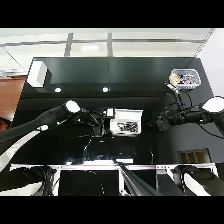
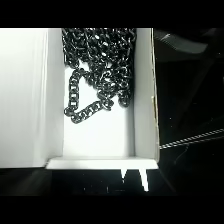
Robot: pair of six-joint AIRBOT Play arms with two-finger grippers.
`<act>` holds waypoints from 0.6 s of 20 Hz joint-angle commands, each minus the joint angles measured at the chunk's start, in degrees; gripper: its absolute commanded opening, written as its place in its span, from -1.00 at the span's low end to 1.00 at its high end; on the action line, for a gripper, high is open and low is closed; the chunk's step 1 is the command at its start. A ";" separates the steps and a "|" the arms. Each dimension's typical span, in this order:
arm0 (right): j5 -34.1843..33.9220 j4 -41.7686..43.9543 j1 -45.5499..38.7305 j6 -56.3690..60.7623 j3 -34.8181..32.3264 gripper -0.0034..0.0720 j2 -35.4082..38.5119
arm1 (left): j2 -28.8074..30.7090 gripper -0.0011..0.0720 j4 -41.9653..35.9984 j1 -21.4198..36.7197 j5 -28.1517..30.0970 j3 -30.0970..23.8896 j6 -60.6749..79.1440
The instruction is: Fold the box and place the chain.
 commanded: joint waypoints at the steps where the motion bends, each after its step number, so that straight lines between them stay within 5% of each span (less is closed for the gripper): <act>1: -0.74 0.02 0.00 -0.04 -0.02 -0.04 0.04 | -0.04 0.25 -0.20 0.02 -0.44 0.09 0.94; 2: -1.33 0.11 0.00 -0.02 -0.02 -0.04 0.04 | -0.04 0.06 -0.20 0.02 -0.22 0.09 0.96; 5: -5.60 3.74 0.00 0.00 -0.02 -0.04 0.04 | -0.02 0.04 -0.24 0.04 1.40 0.09 0.70; 7: -14.34 6.51 0.00 5.92 -0.02 -0.03 0.04 | -0.02 0.04 -0.42 0.04 2.49 0.09 0.70; 8: -20.20 6.97 0.00 11.56 0.00 0.21 0.04 | -0.02 0.04 -0.44 0.04 2.73 0.11 0.70; 9: -25.20 8.17 0.00 14.53 0.00 0.77 -0.04 | -0.02 0.04 -0.42 0.04 2.80 0.09 0.70; 12: -31.28 18.16 1.70 11.19 0.02 0.81 -1.86 | -0.02 0.04 -0.42 0.07 2.78 0.09 0.70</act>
